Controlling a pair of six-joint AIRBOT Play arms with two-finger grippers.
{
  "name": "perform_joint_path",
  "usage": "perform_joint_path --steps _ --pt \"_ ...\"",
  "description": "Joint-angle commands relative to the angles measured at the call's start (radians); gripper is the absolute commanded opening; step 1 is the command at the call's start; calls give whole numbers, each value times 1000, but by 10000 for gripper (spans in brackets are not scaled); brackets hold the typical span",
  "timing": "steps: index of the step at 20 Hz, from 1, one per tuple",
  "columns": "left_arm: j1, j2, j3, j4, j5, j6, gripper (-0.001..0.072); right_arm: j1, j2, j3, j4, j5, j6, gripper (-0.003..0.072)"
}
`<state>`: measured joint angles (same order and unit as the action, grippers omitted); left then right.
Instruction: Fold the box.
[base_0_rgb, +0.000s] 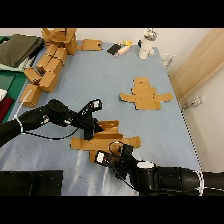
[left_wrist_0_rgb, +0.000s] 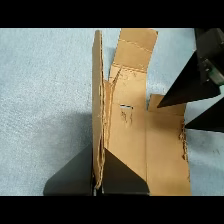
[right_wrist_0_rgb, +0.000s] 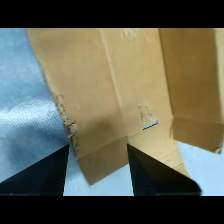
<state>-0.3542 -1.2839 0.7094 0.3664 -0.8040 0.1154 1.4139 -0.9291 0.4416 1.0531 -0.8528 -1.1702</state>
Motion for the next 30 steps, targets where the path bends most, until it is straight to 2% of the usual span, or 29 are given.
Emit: perform_joint_path --steps 1,5,8,10,11,13,15,16,17,20,23,27,30 --pt "0 0 0 0 0 0 12 6 -13 -2 -89 6 19 542" --pt "-1 0 0 0 0 0 12 6 -10 4 -119 0 41 541" --pt "-1 0 0 0 0 0 13 6 -10 51 -121 -38 57 542" --pt "-1 0 0 0 0 0 13 6 -10 62 -121 -9 56 536" --pt "-1 0 0 0 0 0 12 6 -12 62 -128 -26 56 437" --pt "-1 0 0 0 0 0 12 6 -13 59 -128 -52 56 434" --pt "-1 0 0 0 0 0 12 6 -13 56 -141 -37 55 486" --pt "-1 0 0 0 0 0 12 6 -13 56 -158 -37 52 587" --pt "-1 0 0 0 0 0 12 0 -13 55 -168 -34 52 720" --pt "-1 0 0 0 0 0 12 -87 2 35 -126 74 51 720" --pt "-1 0 0 0 0 0 13 -179 111 -46 -113 208 -43 720" --pt "-1 0 0 0 0 0 12 -275 282 -128 39 228 -238 720" --pt "-1 0 0 0 0 0 12 -351 306 -166 82 316 -360 719"
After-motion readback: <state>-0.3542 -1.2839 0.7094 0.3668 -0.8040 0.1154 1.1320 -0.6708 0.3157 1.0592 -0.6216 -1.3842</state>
